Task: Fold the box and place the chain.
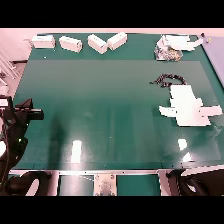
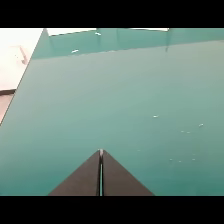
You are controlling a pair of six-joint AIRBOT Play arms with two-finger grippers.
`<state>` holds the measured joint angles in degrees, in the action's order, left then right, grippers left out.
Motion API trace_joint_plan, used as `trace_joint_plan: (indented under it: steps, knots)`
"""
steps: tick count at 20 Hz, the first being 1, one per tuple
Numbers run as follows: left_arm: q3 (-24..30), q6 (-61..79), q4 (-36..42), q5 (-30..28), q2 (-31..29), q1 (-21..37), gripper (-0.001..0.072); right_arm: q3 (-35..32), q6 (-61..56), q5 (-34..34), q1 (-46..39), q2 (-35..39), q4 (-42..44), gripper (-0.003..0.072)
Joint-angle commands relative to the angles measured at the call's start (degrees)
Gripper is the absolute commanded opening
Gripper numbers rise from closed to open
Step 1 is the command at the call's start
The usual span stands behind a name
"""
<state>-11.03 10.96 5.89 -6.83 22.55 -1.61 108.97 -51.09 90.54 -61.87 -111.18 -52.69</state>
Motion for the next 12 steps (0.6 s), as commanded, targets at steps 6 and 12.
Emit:
trace_joint_plan:
  steps: [6, 12]
  knots:
    - [-0.04, 0.0, 0.0, 0.0, 0.02, 0.0, 0.0022, 5.9, 1.44, 3.21, 0.98, -6.51, -4.28, 0.05]
    - [-0.04, 0.0, 0.0, 0.0, 0.02, 0.0, 0.0022, 7.45, 2.73, 0.9, 4.9, -10.25, -10.69, 0.0501]
